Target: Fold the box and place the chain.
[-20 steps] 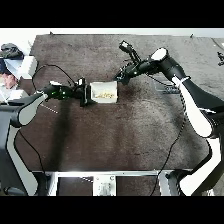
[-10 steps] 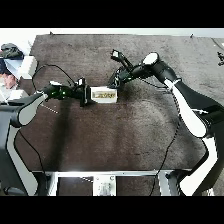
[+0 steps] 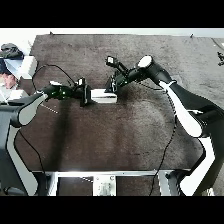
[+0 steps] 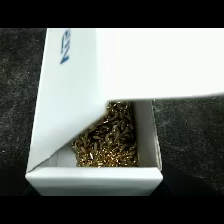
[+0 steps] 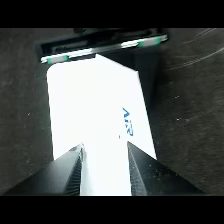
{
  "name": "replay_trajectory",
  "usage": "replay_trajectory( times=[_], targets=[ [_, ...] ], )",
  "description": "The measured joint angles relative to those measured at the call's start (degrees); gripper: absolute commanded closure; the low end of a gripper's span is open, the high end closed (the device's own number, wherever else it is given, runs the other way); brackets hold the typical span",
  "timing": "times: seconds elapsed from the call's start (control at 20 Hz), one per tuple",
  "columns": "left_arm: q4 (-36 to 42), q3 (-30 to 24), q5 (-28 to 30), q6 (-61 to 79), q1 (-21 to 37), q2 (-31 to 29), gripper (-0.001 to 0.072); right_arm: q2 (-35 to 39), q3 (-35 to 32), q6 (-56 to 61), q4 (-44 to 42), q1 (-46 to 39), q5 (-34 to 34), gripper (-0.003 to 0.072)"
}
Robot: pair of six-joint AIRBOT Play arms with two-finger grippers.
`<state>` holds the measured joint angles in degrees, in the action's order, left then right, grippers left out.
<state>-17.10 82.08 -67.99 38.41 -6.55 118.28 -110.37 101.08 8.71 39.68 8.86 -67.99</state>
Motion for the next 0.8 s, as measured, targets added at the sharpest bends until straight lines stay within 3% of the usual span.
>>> replay_trajectory(
  times=[0.1,0.2,0.75,0.8],
  targets=[
    [0.0,0.0,-0.02,0.0,0.0,0.0,0.0424,-0.72,0.0,-0.76,0.17,0.02,0.0,0.0258],
    [0.0,0.0,0.0,0.0,0.0,0.0,0.0424,-1.18,0.0,-1.33,0.22,0.07,-0.13,0.031],
    [0.13,0.0,0.07,-0.11,0.0,0.0,0.0424,-1.66,0.0,-3.02,0.83,0.15,3.23,0.0313],
    [0.15,0.0,0.07,-0.11,0.02,0.0,0.0424,-1.6,0.0,-3.06,0.85,0.15,3.61,0.0424]
  ],
)
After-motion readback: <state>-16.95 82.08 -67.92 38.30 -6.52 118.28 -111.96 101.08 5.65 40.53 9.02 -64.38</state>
